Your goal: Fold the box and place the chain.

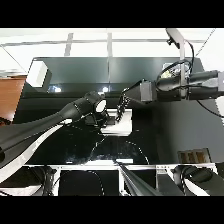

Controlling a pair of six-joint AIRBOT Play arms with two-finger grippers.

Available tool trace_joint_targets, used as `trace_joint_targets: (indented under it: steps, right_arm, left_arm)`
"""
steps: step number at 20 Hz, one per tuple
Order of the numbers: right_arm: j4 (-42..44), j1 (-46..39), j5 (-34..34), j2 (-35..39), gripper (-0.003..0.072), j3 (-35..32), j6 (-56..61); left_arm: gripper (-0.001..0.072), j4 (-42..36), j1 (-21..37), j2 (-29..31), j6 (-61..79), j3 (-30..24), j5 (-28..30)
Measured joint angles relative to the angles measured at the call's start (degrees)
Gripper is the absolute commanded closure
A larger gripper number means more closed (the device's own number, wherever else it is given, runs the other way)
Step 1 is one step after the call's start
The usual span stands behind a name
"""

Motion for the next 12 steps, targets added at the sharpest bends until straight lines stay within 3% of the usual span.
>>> trace_joint_targets:
  steps: [5, 11, 12]
  right_arm:
    - [-2.36, 0.00, -0.07, -0.24, 0.0674, -7.58, 0.39]
    - [-3.45, 2.75, -6.99, -2.40, 0.0671, -16.00, 0.50]
    - [-3.58, 3.56, -7.93, -3.32, 0.0643, -16.50, 0.55]
  left_arm:
    - [0.0683, 0.00, 0.00, 0.02, -0.02, 0.00, 0.00]
    - [0.0683, 0.13, 0.00, 0.00, -0.02, 0.00, 0.00]
    - [0.0683, 0.20, 0.00, 0.02, -0.02, 0.00, 0.02]
